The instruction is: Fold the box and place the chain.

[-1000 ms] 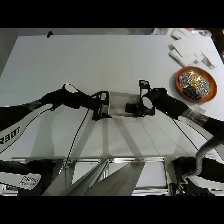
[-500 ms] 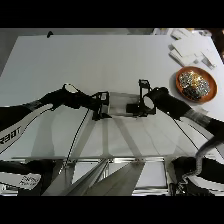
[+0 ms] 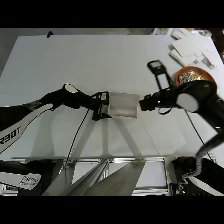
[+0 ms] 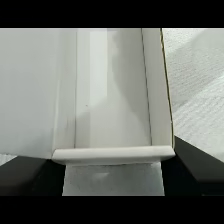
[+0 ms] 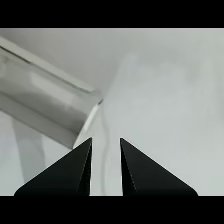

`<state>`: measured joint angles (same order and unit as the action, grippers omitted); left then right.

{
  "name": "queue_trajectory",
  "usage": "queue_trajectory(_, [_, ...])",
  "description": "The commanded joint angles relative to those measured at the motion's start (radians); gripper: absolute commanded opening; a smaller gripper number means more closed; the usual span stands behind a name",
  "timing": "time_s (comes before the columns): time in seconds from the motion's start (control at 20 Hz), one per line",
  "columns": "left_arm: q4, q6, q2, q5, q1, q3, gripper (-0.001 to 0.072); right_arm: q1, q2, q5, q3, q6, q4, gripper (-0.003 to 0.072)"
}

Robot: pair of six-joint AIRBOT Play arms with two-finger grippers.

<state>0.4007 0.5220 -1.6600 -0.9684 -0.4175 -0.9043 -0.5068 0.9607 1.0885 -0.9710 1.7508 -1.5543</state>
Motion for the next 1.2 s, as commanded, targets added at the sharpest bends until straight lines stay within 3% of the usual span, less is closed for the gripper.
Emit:
queue_trajectory(0.0, [0.0, 0.001, 0.0, 0.0, 0.0, 0.0, 0.0088, 0.145, -0.036, 0.024, -0.143, -0.16, 0.034, 0.0157])
queue_trajectory(0.25, [-0.001, 0.0, 0.0, 0.0, 0.0, 0.0, 0.0088, 0.462, 0.172, 0.01, -0.294, -0.27, 0.02, 0.0159])
queue_trajectory(0.6, [-0.001, 0.0, 0.0, 0.0, 0.0, 0.0, 0.0088, 0.721, 0.447, -0.059, -0.296, -0.348, -0.01, 0.0158])
queue_trajectory(1.15, [-0.001, 0.001, 0.0, 0.0, 0.0, 0.0, 0.0088, 0.808, 0.633, 0.027, -0.296, -0.38, -0.032, 0.0158])
